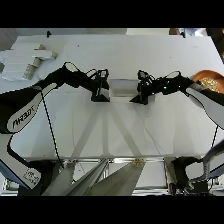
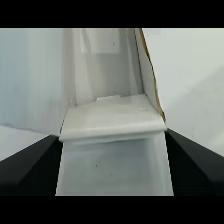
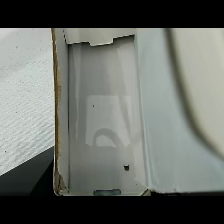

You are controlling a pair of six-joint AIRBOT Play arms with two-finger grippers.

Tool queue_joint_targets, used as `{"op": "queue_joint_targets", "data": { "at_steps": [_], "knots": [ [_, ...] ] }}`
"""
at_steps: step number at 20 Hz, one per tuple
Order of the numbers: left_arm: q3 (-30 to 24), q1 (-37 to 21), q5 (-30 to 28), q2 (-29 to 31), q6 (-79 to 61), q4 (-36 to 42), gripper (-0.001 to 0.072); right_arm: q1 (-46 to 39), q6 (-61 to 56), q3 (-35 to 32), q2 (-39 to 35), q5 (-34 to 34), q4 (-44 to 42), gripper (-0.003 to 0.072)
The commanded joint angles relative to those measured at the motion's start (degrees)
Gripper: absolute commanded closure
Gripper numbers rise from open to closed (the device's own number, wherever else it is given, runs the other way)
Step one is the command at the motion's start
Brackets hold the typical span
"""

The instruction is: Fold the box and place the chain.

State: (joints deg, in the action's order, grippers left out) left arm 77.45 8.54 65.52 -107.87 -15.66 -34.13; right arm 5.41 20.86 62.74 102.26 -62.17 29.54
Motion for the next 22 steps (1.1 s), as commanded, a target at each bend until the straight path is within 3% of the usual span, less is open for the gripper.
{"op": "queue_joint_targets", "data": {
  "at_steps": [1, 8, 9, 13, 14, 22],
  "knots": [
    [0.02, 0.85, -0.44, -1.07, 0.00, 4.33, 0.0002, 0.00, 0.02, 0.00, -0.04, -0.02, 0.02, 0.0268],
    [0.07, 2.47, -0.46, -2.62, 0.07, 4.52, 0.0006, 0.00, 0.02, 0.00, -0.04, -0.02, 0.00, 0.0268],
    [0.07, 2.45, -0.44, -2.62, 0.07, 4.55, 0.0036, 0.00, 0.02, 0.00, -0.04, -0.02, 0.02, 0.0268],
    [0.07, 2.45, -0.42, -2.62, 0.04, 4.55, 0.0334, -0.02, 0.02, 0.00, -0.04, -0.02, 0.02, 0.0268],
    [0.07, 2.45, -0.42, -2.62, 0.04, 4.57, 0.0356, 0.00, 0.02, 0.00, -0.04, -0.02, 0.02, 0.0268],
    [0.07, 2.45, -0.35, -2.62, 0.07, 4.61, 0.0355, 0.00, 0.02, 0.00, -0.04, -0.02, 0.02, 0.0268]
  ]
}}
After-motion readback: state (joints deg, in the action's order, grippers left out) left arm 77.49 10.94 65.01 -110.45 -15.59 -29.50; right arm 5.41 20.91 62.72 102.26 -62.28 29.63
